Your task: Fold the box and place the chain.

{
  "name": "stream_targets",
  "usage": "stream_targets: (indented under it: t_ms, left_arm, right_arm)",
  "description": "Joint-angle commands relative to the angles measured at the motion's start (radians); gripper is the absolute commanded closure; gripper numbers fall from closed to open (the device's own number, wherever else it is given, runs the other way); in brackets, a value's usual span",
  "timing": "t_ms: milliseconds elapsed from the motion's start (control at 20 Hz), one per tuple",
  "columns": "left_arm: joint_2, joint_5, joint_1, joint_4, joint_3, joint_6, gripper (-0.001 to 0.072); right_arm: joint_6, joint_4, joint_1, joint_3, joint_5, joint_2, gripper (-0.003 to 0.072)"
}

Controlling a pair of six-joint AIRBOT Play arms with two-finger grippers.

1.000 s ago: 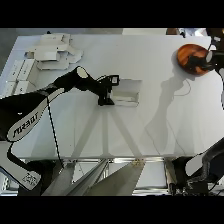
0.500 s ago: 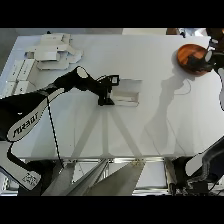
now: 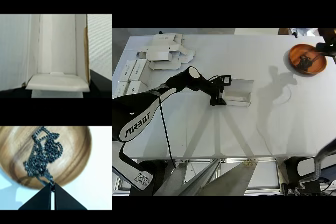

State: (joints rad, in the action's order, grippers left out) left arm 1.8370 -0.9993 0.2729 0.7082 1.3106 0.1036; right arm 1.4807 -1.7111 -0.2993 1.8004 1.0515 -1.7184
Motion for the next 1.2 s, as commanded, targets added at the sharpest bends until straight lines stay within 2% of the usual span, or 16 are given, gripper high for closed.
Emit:
stream_targets:
  t_ms: [0, 200, 500, 850, 1150]
  left_arm:
    - [0.000, 0.000, -0.001, 0.000, 0.001, 0.000, 0.0126]
    - [0.000, 0.000, -0.001, 0.000, 0.001, 0.000, 0.0126]
    - [0.000, 0.000, -0.001, 0.000, 0.001, 0.000, 0.0126]
    - [0.000, 0.000, -0.001, 0.000, 0.001, 0.000, 0.0126]
    - [0.000, 0.000, -0.001, 0.000, 0.001, 0.000, 0.0126]
  right_arm:
    - [-0.196, 0.061, 0.001, 0.002, 0.221, 0.087, 0.0671]
    - [-0.275, 0.264, 0.012, 0.002, 0.321, 0.152, 0.0673]
    - [-0.275, 0.266, 0.171, -0.013, 0.348, 0.244, 0.0674]
    - [-0.253, 0.222, 0.421, -0.205, 0.383, 0.358, 0.0674]
    - [-0.220, 0.229, 0.651, -0.286, 0.403, 0.388, 0.0674]
